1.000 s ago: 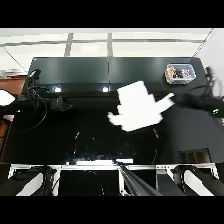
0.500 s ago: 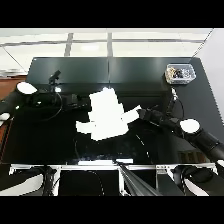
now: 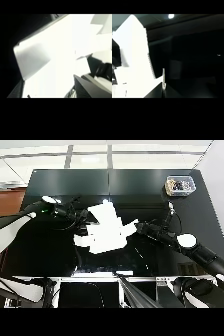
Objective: Fold the box and place the chain.
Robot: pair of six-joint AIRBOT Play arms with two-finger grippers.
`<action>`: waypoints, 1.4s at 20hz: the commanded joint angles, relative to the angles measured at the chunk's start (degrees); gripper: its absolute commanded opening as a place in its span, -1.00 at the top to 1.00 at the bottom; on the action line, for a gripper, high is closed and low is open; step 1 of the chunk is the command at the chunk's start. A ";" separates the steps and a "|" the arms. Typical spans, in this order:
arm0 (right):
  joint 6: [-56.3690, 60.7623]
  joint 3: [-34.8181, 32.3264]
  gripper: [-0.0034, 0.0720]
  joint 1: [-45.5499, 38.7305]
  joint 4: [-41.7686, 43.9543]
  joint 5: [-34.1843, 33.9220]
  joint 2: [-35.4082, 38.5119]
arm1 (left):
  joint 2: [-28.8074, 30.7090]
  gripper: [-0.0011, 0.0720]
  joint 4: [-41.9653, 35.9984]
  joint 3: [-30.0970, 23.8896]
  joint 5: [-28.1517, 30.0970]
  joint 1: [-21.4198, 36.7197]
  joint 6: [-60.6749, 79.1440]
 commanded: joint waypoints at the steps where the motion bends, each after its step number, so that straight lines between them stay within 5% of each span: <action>1: 0.00 -0.04 0.86 0.15 0.07 0.50 0.04 | -4.57 -0.89 -1.42 4.94 -10.97 -1.75 8.20; 2: 0.00 -0.04 0.86 0.15 0.07 0.59 0.04 | -6.08 -0.86 -0.52 7.10 -14.58 -2.29 10.16; 4: 0.00 -0.04 0.86 0.15 0.07 0.72 0.04 | -9.01 -0.19 4.76 11.61 -19.43 -3.52 11.26; 8: -0.02 -0.04 0.86 0.15 -0.11 1.20 0.04 | -12.11 0.44 12.41 18.78 -23.06 -6.49 12.31; 11: -0.04 -0.04 0.86 0.15 -0.17 1.86 0.04 | -12.11 0.44 12.50 21.46 -22.77 -6.60 12.26; 15: -0.04 -0.04 0.86 0.15 -0.37 2.21 0.04 | -12.11 0.78 12.48 22.27 -22.64 -6.43 12.11; 21: -0.07 -0.04 0.86 0.13 -0.59 2.19 0.04 | -12.11 0.90 12.02 22.27 -22.03 -6.43 11.80; 22: -0.09 0.02 0.76 0.13 -1.66 2.19 0.07 | -12.02 0.90 12.07 22.27 -21.33 -6.40 11.43; 24: -0.09 0.94 -0.93 -0.81 -6.32 3.85 0.07 | -11.13 0.90 12.74 22.25 -19.61 -6.40 10.14; 28: -0.07 10.01 -0.96 -8.57 -28.02 23.21 0.07 | -2.56 0.91 11.21 16.52 -14.10 -6.80 13.49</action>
